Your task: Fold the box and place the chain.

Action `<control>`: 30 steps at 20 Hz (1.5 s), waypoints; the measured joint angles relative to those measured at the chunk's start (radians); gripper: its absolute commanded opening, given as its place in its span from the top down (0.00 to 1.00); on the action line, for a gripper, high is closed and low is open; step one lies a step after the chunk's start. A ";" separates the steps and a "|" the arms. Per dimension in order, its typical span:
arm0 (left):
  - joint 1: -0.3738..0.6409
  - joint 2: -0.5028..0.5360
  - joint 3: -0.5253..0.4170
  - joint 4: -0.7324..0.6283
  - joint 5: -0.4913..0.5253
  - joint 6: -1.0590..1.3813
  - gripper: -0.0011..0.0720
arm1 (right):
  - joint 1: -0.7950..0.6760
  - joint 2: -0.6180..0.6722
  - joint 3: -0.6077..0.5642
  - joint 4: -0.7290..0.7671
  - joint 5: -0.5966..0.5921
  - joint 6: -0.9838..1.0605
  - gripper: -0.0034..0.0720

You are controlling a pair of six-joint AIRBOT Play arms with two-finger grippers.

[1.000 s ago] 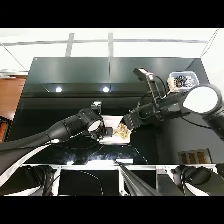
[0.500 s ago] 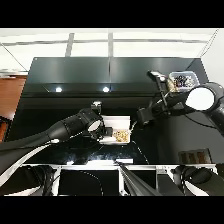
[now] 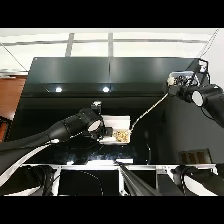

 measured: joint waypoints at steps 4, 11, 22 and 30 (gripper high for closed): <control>0.000 0.000 0.000 0.000 0.000 0.000 0.94 | -0.063 -0.147 0.015 0.053 -0.139 0.061 0.17; 0.000 0.000 0.000 0.000 0.000 -0.001 0.94 | -0.100 -0.316 0.100 0.145 -0.174 0.083 0.81; 0.000 0.000 0.000 0.000 -0.001 -0.001 0.94 | -0.094 -0.025 0.137 0.299 0.097 -0.304 0.95; 0.000 0.000 0.000 0.000 0.000 -0.001 0.95 | -0.061 0.412 0.138 0.811 0.488 -0.705 0.94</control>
